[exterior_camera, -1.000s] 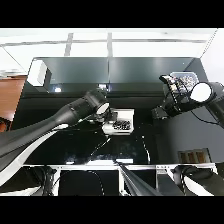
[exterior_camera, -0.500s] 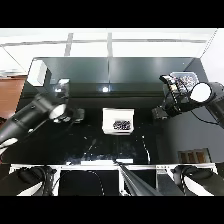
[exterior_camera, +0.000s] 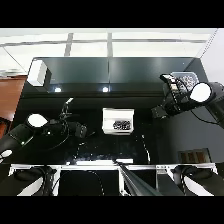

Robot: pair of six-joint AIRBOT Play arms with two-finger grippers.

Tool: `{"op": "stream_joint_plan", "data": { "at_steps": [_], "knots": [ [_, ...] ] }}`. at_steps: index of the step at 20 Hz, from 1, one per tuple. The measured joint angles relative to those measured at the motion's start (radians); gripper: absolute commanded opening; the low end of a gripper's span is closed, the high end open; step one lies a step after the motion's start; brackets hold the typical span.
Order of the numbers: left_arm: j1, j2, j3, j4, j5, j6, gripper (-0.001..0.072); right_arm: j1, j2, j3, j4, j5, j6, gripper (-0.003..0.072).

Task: Fold the box and place the chain.

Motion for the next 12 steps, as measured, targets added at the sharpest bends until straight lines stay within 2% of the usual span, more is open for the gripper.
{"op": "stream_joint_plan", "data": {
  "at_steps": [1,2,8,12],
  "knots": [
    [0.004,-0.003,-0.005,-0.033,0.002,0.097,0.0703,0.0,0.0,0.0,0.0,-0.001,0.001,0.0194],
    [0.008,-0.005,-0.009,-0.06,0.005,0.189,0.0715,0.0,0.0,0.0,0.001,-0.001,0.002,0.0194],
    [-0.026,-0.015,-0.006,-0.118,0.029,0.79,0.0714,0.0,0.0,0.0,0.009,-0.003,0.012,0.0194],
    [-0.069,-0.084,0.057,-0.069,0.034,1.005,0.0713,0.0,0.0,0.0,0.034,-0.005,0.015,0.0194]
  ]
}}
